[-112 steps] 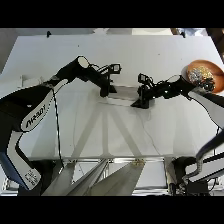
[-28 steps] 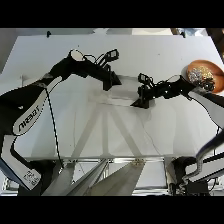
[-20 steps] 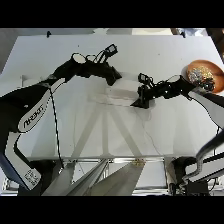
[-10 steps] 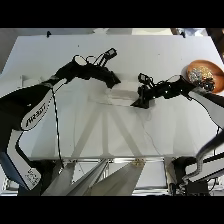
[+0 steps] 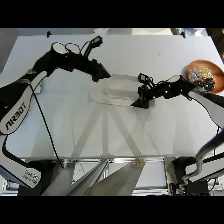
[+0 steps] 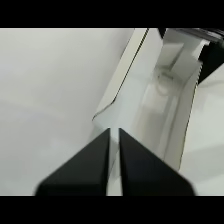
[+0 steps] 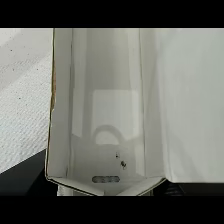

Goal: Fold the box and place the chain.

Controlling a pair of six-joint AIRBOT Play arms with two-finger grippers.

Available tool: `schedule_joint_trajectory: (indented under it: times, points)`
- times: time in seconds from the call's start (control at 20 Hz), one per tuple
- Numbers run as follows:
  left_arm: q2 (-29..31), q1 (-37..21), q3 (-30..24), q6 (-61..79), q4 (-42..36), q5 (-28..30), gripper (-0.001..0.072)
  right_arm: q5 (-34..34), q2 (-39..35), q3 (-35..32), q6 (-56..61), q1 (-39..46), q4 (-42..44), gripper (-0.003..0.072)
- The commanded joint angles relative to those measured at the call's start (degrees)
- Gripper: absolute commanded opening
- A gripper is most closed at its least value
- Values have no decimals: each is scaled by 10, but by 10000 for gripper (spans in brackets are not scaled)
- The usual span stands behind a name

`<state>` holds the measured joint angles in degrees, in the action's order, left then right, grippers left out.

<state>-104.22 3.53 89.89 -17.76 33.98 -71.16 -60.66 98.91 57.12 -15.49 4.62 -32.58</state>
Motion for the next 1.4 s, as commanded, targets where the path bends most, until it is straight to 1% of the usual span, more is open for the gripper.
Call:
schedule_joint_trajectory:
  times: [0.0,0.05,0.1,0.15,0.2,0.25,0.3,0.45,0.55,0.7,0.75,0.9,0.95,1.0,1.05,1.2,1.25,1.3,1.35]
  points:
    - [15,-29,-1,53,86,-24,290,0,0,0,0,0,0,339]
    - [16,-29,-5,83,99,-24,389,0,0,0,0,0,0,339]
    - [16,-27,-11,120,103,-24,410,0,0,0,0,0,0,339]
    - [15,-23,-21,165,104,-24,454,0,0,0,0,0,0,339]
    - [15,-17,-34,209,105,-22,542,0,0,0,0,0,0,339]
    - [15,-12,-52,254,105,-18,647,0,0,0,0,0,0,339]
    - [15,-7,-71,287,104,-10,656,0,0,0,0,0,0,339]
    - [14,6,-117,336,102,19,656,0,0,0,0,0,0,339]
    - [14,16,-136,371,102,33,656,0,0,0,0,0,0,339]
    - [13,31,-146,375,81,49,651,0,0,0,0,0,0,339]
    - [12,35,-146,375,71,44,636,0,0,0,0,0,0,339]
    - [8,46,-146,375,69,31,630,0,0,0,0,0,0,339]
    - [7,49,-146,375,68,30,594,0,0,0,0,0,0,339]
    - [7,51,-146,375,68,30,521,0,0,0,0,0,0,339]
    - [7,53,-146,380,68,30,500,0,0,0,0,0,0,339]
    - [7,56,-146,408,66,37,497,0,0,0,0,0,0,339]
    - [7,56,-146,409,65,46,480,0,0,0,0,0,0,339]
    - [7,58,-146,409,64,61,428,0,0,0,0,0,0,339]
    - [7,59,-147,409,63,73,397,0,0,0,0,0,0,339]
